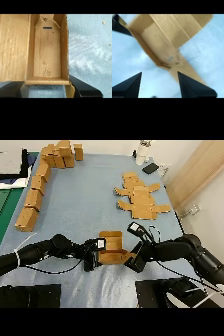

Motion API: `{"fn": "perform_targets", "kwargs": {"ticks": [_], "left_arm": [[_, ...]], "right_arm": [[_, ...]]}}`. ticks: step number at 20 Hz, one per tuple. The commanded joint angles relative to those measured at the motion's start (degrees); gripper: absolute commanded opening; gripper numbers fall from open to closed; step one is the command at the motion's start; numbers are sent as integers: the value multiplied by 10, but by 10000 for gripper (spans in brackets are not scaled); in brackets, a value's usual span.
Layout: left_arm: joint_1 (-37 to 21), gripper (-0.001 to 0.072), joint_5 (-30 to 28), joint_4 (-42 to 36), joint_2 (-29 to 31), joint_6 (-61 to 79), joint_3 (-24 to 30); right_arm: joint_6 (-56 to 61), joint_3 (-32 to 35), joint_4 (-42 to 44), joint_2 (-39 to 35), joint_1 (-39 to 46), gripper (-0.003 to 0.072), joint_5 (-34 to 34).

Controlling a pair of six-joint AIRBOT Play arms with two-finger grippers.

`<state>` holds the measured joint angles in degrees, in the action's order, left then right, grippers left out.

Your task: Fold the box.

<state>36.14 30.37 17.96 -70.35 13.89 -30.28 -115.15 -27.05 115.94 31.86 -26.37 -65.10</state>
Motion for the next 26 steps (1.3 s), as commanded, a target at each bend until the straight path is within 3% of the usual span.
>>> {"fn": "perform_targets", "kwargs": {"ticks": [1,4,11,18,21,26], "left_arm": [[0,523,1,0,0,0,0],[0,523,1,0,0,0,0],[-7,523,5,21,18,-4,0],[-104,523,78,92,116,-45,58],[-102,523,64,90,137,-41,84],[-60,523,55,65,112,-24,86]], "right_arm": [[111,-4,73,-40,0,708,-17],[113,-4,127,-44,-1,708,-14],[192,-4,125,-44,-1,708,-12],[191,-3,106,-42,0,708,75],[191,-3,98,-39,-1,708,85],[185,-3,98,-36,0,708,104]]}}
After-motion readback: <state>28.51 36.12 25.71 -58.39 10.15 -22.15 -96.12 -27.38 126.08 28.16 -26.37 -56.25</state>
